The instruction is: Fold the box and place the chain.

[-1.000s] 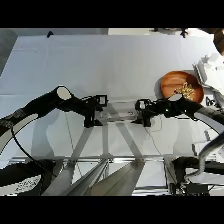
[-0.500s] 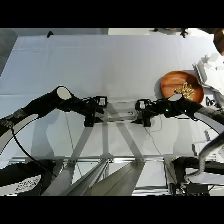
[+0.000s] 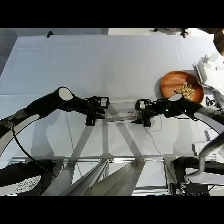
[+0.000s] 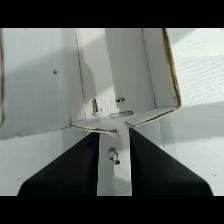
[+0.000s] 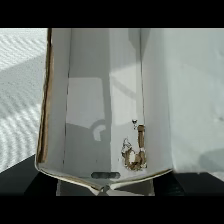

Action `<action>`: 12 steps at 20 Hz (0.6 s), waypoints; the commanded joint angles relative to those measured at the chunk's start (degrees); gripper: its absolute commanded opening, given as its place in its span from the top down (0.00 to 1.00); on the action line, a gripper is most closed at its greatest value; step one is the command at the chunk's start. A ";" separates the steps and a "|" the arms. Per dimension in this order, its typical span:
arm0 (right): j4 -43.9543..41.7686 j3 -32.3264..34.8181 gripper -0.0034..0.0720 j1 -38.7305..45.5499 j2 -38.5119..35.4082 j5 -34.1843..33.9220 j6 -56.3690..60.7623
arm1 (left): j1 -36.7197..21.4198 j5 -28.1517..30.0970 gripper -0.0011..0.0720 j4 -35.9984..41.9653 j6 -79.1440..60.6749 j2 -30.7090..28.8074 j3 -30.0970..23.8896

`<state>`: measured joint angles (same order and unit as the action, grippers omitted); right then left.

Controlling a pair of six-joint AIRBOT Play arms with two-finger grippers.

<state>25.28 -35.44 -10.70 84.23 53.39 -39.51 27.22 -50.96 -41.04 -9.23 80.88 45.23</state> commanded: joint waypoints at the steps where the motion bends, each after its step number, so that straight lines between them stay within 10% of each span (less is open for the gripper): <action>1: -0.02 -0.04 0.26 0.00 0.00 0.00 0.02 | 0.37 0.28 0.61 0.09 0.00 0.04 -0.04; 8: -0.02 -0.04 0.26 0.00 0.00 0.00 0.02 | 0.39 1.44 0.97 0.20 0.02 0.04 -0.04; 12: -0.02 -0.04 0.26 0.00 0.00 0.00 0.02 | 0.44 1.29 0.98 2.34 0.02 0.04 -0.04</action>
<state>25.21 -35.46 -10.70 84.23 53.28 -39.48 27.64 -49.74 -40.25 -9.21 80.88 45.21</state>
